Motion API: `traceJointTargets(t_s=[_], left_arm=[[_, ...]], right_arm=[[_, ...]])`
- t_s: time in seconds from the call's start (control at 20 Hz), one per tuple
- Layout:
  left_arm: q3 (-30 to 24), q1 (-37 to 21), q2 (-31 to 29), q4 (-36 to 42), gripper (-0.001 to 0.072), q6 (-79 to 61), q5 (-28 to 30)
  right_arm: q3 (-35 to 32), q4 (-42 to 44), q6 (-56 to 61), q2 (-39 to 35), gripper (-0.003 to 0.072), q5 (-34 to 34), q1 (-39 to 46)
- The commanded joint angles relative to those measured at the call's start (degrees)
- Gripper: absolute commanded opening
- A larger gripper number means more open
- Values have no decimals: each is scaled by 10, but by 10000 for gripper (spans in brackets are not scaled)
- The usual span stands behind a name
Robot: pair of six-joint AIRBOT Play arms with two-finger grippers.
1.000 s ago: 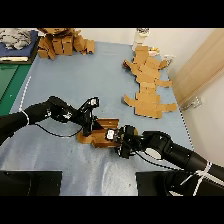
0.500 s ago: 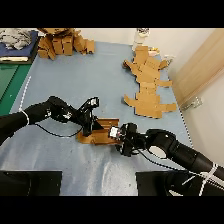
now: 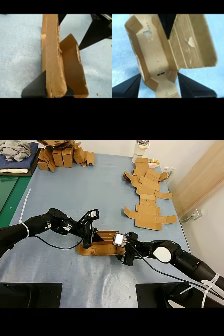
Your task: Fold the box.
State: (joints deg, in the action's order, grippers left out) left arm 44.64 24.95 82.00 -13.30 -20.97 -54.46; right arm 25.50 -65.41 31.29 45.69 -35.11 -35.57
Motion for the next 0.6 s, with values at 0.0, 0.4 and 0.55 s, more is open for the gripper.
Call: traceJointTargets(t_s=[0.0,0.4,0.55], left_arm=[[0,0,0,0,15,0,0],[0,0,0,0,15,0,0],[0,0,0,0,15,0,0]], right_arm=[[1,56,-75,0,720,-9,31],[10,169,-251,14,720,-58,115],[10,209,-295,35,720,-66,128]])
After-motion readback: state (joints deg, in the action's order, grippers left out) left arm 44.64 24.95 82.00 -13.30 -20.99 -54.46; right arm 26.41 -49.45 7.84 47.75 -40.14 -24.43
